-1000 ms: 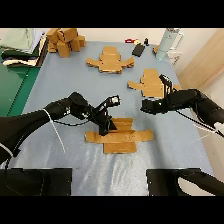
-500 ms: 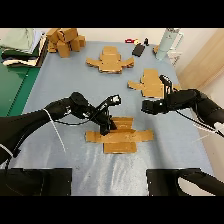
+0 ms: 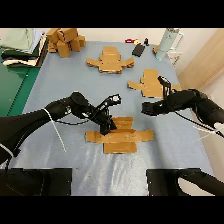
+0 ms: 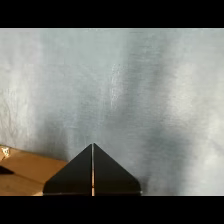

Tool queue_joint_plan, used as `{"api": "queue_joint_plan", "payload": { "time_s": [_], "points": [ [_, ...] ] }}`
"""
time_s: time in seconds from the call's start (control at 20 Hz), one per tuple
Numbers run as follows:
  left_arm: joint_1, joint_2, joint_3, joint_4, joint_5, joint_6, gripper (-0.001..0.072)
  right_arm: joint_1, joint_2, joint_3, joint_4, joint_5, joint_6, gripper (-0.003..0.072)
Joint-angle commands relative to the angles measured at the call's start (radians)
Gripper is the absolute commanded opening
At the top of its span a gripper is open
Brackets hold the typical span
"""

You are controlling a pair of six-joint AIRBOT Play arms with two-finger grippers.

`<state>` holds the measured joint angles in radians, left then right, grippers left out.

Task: Fold the box.

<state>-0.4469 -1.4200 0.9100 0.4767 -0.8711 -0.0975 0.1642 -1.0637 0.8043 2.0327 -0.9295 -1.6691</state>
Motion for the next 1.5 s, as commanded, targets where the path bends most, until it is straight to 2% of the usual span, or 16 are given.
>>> {"api": "queue_joint_plan", "payload": {
  "time_s": [0.0, 0.15, 0.35, 0.55, 0.7, 0.75, 0.8, 0.85, 0.9, 0.95, 1.25, 1.45],
  "points": [
    [0.0, 0.001, 0.001, -0.002, -0.001, 0.0, 0.0016, 0.027, 0.015, 0.0, -0.05, -0.071, -0.011, 0.0003],
    [0.0, 0.001, 0.001, -0.002, -0.001, 0.0, 0.0016, 0.11, 0.065, 0.0, -0.193, -0.137, 0.097, 0.0003],
    [0.0, 0.001, 0.001, -0.002, -0.001, 0.0, 0.0016, 0.309, 0.175, -0.008, -0.448, -0.22, 0.364, 0.0003],
    [0.0, 0.001, 0.001, -0.002, 0.0, 0.0, 0.0016, 0.636, 0.312, -0.14, -0.546, -0.226, 0.539, 0.0002],
    [0.0, 0.001, 0.001, -0.002, -0.001, 0.0, 0.0016, 0.958, 0.372, -0.262, -0.583, -0.14, 0.57, 0.0004],
    [0.0, 0.001, 0.001, -0.002, -0.001, 0.0, 0.0016, 1.047, 0.371, -0.284, -0.615, -0.109, 0.57, 0.0034],
    [0.0, 0.001, 0.001, -0.002, -0.001, 0.0, 0.0016, 1.109, 0.359, -0.293, -0.65, -0.091, 0.57, 0.0176],
    [0.0, 0.001, 0.001, -0.002, 0.0, -0.001, 0.0016, 1.149, 0.34, -0.294, -0.683, -0.082, 0.57, 0.0379],
    [0.0, 0.001, 0.001, -0.002, 0.0, -0.001, 0.0016, 1.178, 0.314, -0.294, -0.713, -0.069, 0.569, 0.0494],
    [0.0, 0.001, 0.001, -0.002, -0.001, 0.0, 0.0016, 1.193, 0.288, -0.294, -0.737, -0.056, 0.566, 0.0528],
    [-0.001, 0.001, 0.001, -0.002, -0.001, -0.001, 0.0016, 1.195, 0.121, -0.294, -0.914, 0.011, 0.543, 0.0528],
    [-0.001, 0.001, 0.001, -0.003, 0.0, 0.0, 0.0016, 1.192, 0.092, -0.294, -1.059, 0.01, 0.594, 0.0528]
  ]
}}
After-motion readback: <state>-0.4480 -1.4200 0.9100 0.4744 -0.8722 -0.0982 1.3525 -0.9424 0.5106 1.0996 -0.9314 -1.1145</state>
